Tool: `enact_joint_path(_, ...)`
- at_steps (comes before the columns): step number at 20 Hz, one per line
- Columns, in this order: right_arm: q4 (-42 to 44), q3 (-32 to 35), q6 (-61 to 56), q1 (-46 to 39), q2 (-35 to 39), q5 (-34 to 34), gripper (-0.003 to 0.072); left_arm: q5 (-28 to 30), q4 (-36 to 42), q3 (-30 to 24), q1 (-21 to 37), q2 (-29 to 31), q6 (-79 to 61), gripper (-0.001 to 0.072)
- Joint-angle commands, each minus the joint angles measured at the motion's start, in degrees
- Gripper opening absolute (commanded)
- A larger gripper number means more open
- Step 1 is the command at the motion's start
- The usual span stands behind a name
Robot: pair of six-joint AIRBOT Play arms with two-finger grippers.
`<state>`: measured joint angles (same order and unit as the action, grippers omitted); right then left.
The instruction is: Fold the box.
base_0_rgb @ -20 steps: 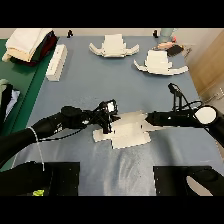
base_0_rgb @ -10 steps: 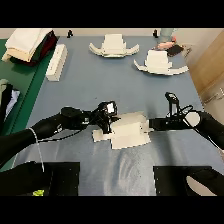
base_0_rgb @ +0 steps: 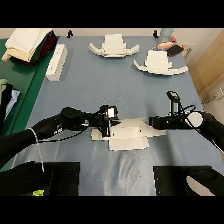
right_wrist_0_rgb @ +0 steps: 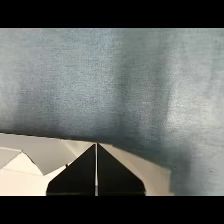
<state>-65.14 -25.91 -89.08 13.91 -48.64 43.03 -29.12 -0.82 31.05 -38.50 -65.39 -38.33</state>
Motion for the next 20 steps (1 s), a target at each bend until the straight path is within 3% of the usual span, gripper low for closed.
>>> enact_joint_path(1, 1.1, 0.0, 0.2, 0.0, 1.2, 0.6, 0.0003, -1.0, -0.7, -1.4, 0.0, 0.0, 0.2, 0.0014)
enact_joint_path(17, 2.2, 0.0, 0.6, 0.0, 1.2, 0.3, 0.0003, -5.0, -1.1, -4.9, -0.1, 0.0, 3.2, 0.0014)
enact_joint_path(20, 2.2, 0.0, 0.8, 0.0, 1.2, -0.2, 0.0003, -5.0, -5.7, -5.4, -0.1, 0.0, 8.4, 0.0015)
